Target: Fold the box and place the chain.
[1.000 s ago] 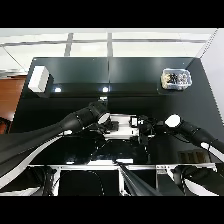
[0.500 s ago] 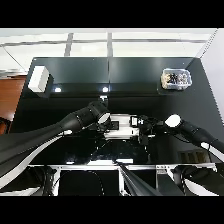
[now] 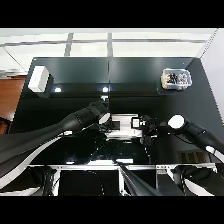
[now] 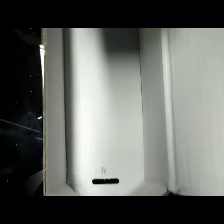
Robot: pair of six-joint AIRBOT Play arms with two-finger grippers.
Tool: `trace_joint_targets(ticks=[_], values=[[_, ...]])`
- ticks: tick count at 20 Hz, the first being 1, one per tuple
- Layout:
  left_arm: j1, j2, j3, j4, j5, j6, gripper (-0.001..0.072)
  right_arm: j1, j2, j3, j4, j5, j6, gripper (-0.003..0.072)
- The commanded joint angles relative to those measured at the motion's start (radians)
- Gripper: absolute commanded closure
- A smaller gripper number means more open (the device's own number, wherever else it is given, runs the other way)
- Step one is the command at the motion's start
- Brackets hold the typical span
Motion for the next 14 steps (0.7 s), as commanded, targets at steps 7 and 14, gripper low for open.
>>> trace_joint_targets(ticks=[7,14], values=[[0.000,0.001,0.001,0.003,0.001,0.002,0.0682,-0.054,0.174,0.000,-0.189,0.143,0.137,0.0033],[0.000,0.001,0.001,0.002,0.002,0.001,0.0682,-0.028,0.087,0.000,-0.054,0.077,0.023,0.0543]])
